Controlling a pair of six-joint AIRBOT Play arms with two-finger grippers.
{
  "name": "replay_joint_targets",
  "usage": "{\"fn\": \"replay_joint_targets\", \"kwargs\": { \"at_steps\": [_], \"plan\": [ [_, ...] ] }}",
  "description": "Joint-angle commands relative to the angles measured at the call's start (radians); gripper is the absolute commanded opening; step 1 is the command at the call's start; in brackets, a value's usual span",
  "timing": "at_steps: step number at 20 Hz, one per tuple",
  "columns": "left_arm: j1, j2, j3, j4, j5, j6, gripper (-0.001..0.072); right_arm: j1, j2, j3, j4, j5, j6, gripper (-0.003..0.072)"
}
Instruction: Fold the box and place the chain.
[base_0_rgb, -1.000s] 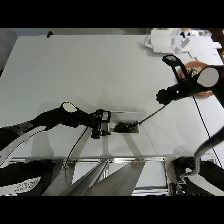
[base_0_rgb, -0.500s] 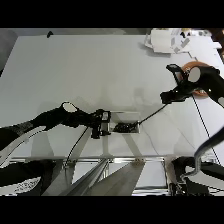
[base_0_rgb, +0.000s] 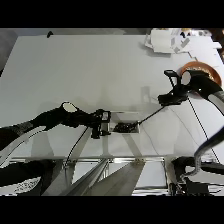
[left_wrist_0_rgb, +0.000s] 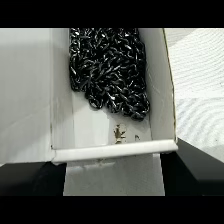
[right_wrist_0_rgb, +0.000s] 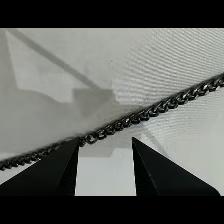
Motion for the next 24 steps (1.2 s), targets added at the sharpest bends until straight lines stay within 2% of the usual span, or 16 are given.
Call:
{"fn": "replay_joint_targets", "kwargs": {
  "at_steps": [1, 4, 5, 6, 7, 11, 16, 18, 19, 21, 24],
  "plan": [
    [0.000, 0.001, 0.000, 0.000, 0.000, 0.000, 0.0150, 0.000, -0.011, -0.026, -0.008, -0.005, 0.015, 0.0325],
    [0.000, 0.001, 0.000, 0.000, 0.000, 0.000, 0.0150, 0.000, -0.011, -0.036, -0.009, -0.008, 0.015, 0.0167],
    [0.000, 0.001, 0.000, 0.000, 0.000, 0.000, 0.0150, 0.000, -0.011, -0.036, -0.008, -0.007, 0.015, 0.0159],
    [0.000, 0.001, 0.000, 0.000, 0.000, 0.000, 0.0150, 0.000, -0.011, -0.036, -0.008, -0.003, 0.010, 0.0110],
    [0.000, 0.001, 0.000, 0.000, 0.000, 0.000, 0.0150, 0.003, -0.009, -0.036, -0.009, 0.007, -0.002, 0.0024],
    [0.000, 0.001, 0.000, 0.000, 0.000, 0.000, 0.0150, 0.018, 0.079, -0.036, -0.009, 0.031, -0.035, 0.0023],
    [0.000, 0.001, 0.000, 0.000, 0.000, 0.000, 0.0150, 0.018, 0.332, -0.036, -0.005, 0.084, -0.038, 0.0023],
    [0.000, 0.001, 0.000, 0.000, 0.000, 0.000, 0.0150, 0.017, 0.406, -0.036, 0.006, 0.072, -0.037, 0.0024],
    [0.000, 0.001, 0.000, 0.000, 0.000, 0.000, 0.0150, 0.017, 0.417, -0.036, 0.018, 0.070, -0.036, 0.0041],
    [0.000, 0.001, 0.000, 0.000, 0.000, 0.000, 0.0150, 0.017, 0.410, -0.054, 0.017, 0.055, -0.006, 0.0207],
    [0.000, 0.001, 0.000, 0.000, 0.000, 0.000, 0.0150, 0.017, 0.377, -0.121, 0.016, -0.013, 0.016, 0.0215]
  ]
}}
